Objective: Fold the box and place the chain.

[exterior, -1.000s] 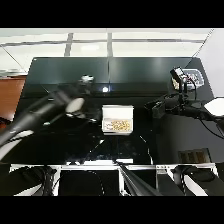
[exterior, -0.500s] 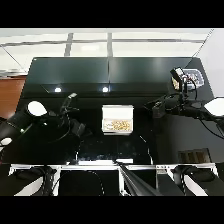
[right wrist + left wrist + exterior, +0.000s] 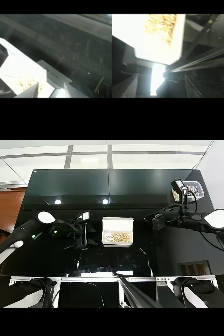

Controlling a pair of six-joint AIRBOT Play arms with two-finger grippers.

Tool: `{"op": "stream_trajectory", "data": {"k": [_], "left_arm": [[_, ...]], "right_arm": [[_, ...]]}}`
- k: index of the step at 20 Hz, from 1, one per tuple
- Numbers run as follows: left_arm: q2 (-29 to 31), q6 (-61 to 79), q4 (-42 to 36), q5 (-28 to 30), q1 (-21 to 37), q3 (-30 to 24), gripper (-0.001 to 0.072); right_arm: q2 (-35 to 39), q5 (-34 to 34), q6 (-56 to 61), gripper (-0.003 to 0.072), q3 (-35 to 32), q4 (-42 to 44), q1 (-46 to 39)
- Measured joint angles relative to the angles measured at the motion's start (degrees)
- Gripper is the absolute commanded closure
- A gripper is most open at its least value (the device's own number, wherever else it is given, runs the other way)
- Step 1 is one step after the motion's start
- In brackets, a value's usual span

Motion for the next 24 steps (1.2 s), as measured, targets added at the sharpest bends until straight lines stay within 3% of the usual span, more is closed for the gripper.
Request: {"op": "stream_trajectory", "data": {"k": [7, 24], "left_arm": [[-7.1, 4.1, 3.1, -0.9, -2.1, 5.3, -0.0011], [-9.2, 2.0, 1.0, 6.2, -7.7, 5.9, -0.0011]], "right_arm": [[0.0, 0.3, 0.5, 0.0310, 0.0, 0.0, 0.0], [0.0, 1.6, 1.5, 0.0310, 0.0, 0.1, 0.0]]}}
